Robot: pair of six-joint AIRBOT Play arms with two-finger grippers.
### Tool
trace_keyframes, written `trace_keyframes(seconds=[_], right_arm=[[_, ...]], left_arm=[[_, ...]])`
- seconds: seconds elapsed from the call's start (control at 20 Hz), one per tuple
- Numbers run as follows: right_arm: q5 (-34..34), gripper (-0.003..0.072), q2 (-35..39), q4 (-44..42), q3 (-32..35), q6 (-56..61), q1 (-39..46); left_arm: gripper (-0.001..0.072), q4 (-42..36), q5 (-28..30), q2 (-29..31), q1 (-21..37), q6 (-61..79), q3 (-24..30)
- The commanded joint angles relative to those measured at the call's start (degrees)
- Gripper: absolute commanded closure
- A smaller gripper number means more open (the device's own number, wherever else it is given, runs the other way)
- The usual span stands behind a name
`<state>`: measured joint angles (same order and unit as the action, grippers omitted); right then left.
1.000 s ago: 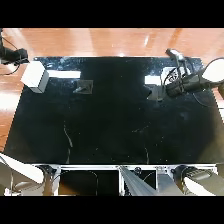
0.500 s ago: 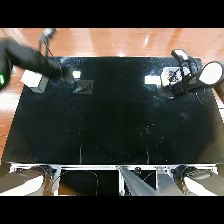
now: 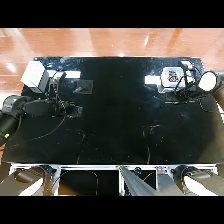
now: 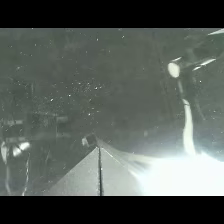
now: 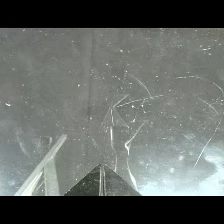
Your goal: Fold the box and place the chain.
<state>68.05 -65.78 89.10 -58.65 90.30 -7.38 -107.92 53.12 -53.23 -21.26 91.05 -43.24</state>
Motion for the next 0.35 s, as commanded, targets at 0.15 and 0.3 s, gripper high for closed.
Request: trace_keyframes(seconds=[0.15, 0.3], right_arm=[[-0.13, 0.0653, -0.02, 0.5, 0.22, 0.37, 0.17], [-0.13, 0.0653, -0.02, 0.5, 0.22, 0.35, 0.17]], left_arm=[[0.0685, 2.23, -1.09, 0.83, -0.9, -0.92, 1.05], [0.0685, 2.25, -1.11, 0.83, -0.9, -0.92, 1.05]])
